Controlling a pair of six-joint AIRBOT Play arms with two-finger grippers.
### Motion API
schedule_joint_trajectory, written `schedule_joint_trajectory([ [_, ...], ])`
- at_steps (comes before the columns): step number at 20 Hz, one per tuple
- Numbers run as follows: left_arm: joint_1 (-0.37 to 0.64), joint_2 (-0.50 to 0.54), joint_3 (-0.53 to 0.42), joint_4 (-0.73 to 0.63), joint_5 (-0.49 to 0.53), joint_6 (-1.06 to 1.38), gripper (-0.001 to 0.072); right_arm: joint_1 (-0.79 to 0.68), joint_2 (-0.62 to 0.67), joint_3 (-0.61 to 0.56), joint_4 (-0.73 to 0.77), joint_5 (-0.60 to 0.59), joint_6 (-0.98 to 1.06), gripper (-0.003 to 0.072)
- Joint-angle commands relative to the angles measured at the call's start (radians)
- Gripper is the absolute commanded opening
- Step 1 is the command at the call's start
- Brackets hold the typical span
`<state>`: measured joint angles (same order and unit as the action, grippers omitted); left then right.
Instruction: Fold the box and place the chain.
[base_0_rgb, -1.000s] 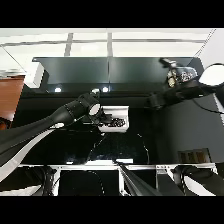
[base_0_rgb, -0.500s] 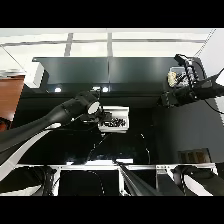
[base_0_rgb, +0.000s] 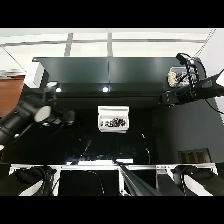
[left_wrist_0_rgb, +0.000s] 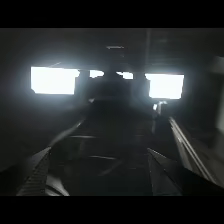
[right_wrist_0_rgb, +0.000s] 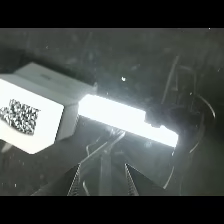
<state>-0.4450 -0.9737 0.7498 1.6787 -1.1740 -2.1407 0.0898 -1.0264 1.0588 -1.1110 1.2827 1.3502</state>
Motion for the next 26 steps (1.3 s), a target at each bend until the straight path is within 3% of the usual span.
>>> schedule_joint_trajectory([
  [1,0.264,0.084,-0.184,-0.530,0.134,0.504,0.0708,0.000,-0.001,-0.021,-0.008,-0.065,0.000,0.0341],
  [3,0.348,0.056,-0.238,-0.920,0.150,1.007,0.0706,0.000,-0.001,-0.049,-0.007,-0.085,0.018,0.0342],
  [4,0.362,0.043,-0.247,-1.025,0.149,1.219,0.0706,0.000,-0.001,-0.062,-0.007,-0.088,0.028,0.0342],
  [7,0.356,-0.003,-0.247,-1.141,0.185,1.604,0.0707,0.000,-0.001,-0.084,-0.009,-0.078,0.028,0.0343],
  [11,0.302,-0.024,-0.247,-1.140,0.229,2.006,0.0718,0.000,-0.001,-0.085,-0.008,-0.083,0.029,0.0343],
  [14,0.253,-0.031,-0.236,-1.071,0.229,2.153,0.0718,0.000,-0.001,-0.085,0.002,-0.083,0.029,0.0342],
  [16,0.253,-0.085,-0.222,-1.093,0.241,2.248,0.0718,0.000,-0.001,-0.085,0.006,-0.083,0.029,0.0343],
  [21,0.242,-0.293,-0.130,-1.049,0.278,2.337,0.0718,0.000,-0.001,-0.085,0.081,-0.095,0.029,0.0343],
  [26,0.174,-0.388,-0.051,-1.051,0.274,2.357,0.0718,0.000,-0.001,-0.085,0.089,-0.107,0.029,0.0343],
])
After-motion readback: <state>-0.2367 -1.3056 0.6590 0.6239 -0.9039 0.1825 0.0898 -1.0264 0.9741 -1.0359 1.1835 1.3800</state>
